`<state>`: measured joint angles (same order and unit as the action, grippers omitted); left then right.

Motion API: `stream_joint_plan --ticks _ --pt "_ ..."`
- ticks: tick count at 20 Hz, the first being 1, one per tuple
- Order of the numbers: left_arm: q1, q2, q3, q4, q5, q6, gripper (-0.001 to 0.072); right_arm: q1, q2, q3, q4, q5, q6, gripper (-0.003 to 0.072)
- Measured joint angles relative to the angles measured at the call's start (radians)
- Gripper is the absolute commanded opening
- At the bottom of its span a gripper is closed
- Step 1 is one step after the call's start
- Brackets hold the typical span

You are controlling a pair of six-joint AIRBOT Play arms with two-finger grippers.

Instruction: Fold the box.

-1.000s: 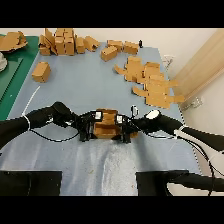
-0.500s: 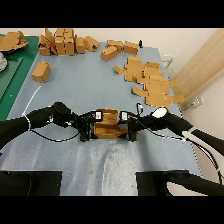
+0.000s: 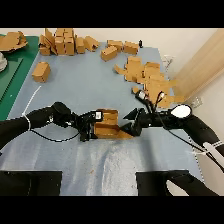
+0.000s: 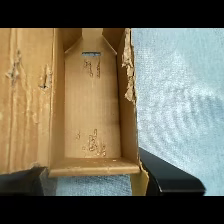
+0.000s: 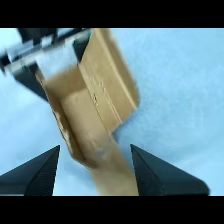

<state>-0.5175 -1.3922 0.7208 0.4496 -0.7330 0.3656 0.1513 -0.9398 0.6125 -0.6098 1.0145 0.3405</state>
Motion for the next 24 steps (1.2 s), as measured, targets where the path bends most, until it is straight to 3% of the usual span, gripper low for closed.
stream_joint_plan --ticks 3,6,8,11,12,13,22,24 --pt "0.0 0.0 0.0 0.0 0.0 0.0 0.0523 -0.003 0.013 0.0 0.051 -0.004 0.359 0.0692" --pt "0.0 0.0 0.0 0.0 0.0 0.0 0.0523 -0.003 0.009 -0.001 0.071 -0.02 0.574 0.0676" --pt "0.0 0.0 0.0 0.0 0.0 0.0 0.0522 -0.002 0.004 -0.001 0.099 -0.035 0.643 0.0487" --pt "0.0 0.0 0.0 0.0 0.0 0.0 0.0522 -0.001 -0.013 -0.001 0.178 -0.046 0.686 0.0384" --pt "0.0 0.0 0.0 0.0 0.0 0.0 0.0523 -0.001 -0.021 -0.001 0.201 -0.047 0.694 0.0195" --pt "0.0 0.0 0.0 0.0 0.0 0.0 0.0522 0.002 -0.032 -0.001 0.221 -0.047 0.703 0.0118" --pt "0.0 0.0 0.0 0.0 0.0 0.0 0.0523 0.047 -0.252 0.041 0.393 -0.046 0.679 0.011" --pt "0.0 0.0 0.0 0.0 0.0 0.0 0.0522 0.042 -0.332 0.093 0.392 -0.051 0.661 0.0011"
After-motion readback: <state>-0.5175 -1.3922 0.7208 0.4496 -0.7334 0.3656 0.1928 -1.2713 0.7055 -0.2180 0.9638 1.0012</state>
